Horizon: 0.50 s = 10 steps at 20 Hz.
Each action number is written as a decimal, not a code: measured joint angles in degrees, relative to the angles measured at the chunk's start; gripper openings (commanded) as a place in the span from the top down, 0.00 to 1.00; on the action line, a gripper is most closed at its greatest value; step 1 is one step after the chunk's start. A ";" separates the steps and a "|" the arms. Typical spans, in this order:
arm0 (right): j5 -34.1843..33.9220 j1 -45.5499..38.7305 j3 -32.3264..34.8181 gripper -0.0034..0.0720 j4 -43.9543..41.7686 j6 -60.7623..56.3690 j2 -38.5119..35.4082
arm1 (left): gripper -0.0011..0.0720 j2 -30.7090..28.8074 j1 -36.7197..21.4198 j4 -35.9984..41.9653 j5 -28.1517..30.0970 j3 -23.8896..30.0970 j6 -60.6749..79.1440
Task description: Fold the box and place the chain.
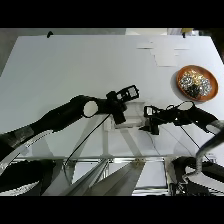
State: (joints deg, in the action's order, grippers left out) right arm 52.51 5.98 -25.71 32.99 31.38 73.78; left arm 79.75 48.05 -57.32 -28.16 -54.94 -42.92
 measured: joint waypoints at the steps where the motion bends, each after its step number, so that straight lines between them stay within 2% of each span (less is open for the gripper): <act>1: 0.00 0.00 0.00 0.41 0.00 0.00 0.00 | 0.98 0.83 -0.48 0.57 0.55 0.00 -0.26; 7: 0.02 0.00 0.00 0.41 0.00 0.00 0.00 | 0.98 5.05 -1.55 2.56 1.27 -0.02 -0.87; 10: 0.02 0.00 0.00 0.41 0.00 0.00 0.00 | 0.98 5.25 -1.79 2.86 -0.39 -0.04 -1.03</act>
